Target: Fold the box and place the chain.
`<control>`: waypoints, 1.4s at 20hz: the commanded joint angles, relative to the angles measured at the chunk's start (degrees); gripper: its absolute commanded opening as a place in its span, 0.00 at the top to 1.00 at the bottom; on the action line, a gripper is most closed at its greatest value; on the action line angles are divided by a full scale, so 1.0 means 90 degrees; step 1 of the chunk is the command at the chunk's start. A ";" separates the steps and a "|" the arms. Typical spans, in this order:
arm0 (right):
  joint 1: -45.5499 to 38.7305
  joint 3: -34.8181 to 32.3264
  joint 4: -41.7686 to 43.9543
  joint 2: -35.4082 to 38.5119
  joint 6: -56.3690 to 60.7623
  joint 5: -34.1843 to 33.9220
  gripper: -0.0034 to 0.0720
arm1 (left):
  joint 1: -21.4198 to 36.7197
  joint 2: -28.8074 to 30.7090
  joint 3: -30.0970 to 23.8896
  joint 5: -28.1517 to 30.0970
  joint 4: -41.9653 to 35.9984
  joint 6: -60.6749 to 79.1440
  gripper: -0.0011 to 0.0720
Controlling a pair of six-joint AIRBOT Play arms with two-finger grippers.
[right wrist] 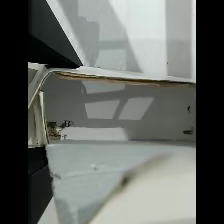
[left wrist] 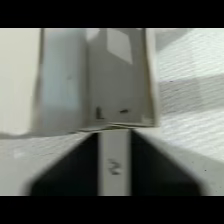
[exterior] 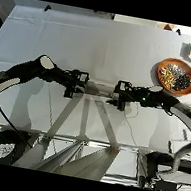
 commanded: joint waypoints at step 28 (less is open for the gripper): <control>0.0000 0.0002 0.0032 0.0002 0.0010 -0.0032 0.42 | 0.0017 0.0005 0.0000 -0.0554 0.0296 -0.0872 0.98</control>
